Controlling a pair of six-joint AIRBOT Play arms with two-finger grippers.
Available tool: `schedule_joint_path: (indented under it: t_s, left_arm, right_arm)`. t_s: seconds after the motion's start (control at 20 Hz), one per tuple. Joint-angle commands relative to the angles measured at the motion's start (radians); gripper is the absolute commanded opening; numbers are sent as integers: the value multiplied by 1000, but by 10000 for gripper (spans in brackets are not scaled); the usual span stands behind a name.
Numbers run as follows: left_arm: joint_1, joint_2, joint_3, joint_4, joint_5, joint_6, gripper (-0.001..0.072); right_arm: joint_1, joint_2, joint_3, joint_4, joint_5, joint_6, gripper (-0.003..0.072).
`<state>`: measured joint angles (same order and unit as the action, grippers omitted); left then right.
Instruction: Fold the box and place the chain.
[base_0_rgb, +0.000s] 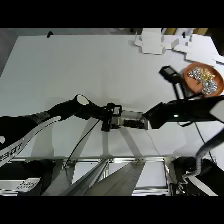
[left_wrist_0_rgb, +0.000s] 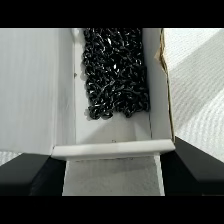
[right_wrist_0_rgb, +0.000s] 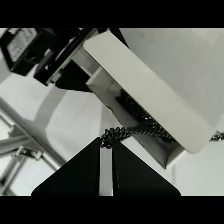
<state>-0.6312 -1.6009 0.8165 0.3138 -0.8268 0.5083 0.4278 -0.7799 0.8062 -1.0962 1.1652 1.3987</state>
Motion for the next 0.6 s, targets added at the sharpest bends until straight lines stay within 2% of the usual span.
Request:
schedule_joint_path:
  t_s: [0.0, 0.05, 0.15, 0.25, 0.3, 0.4, 0.55]
  left_arm:
    - [0, 0, 0, 0, 0, 0, 136]
    - [0, 0, 0, 1, 0, 0, 136]
    - [0, 0, 0, 0, 0, 0, 136]
    - [0, 0, 0, 0, 0, 0, 136]
    - [0, 0, 0, 0, 0, 0, 136]
    - [0, 0, 0, 1, 0, 0, 136]
    - [0, 0, 0, 0, 0, 0, 136]
  right_arm:
    - [58, -96, -43, -36, -124, 7, 22]
    - [66, -130, -43, -32, -141, 7, 28]
    - [79, -171, -43, -32, -142, 6, 99]
    - [73, -176, -33, -36, -151, 6, 116]
    - [60, -176, -11, -36, -132, 6, 128]
    - [11, -176, 71, -59, -74, 2, 199]
    - [-101, -176, 194, -108, -49, -17, 202]
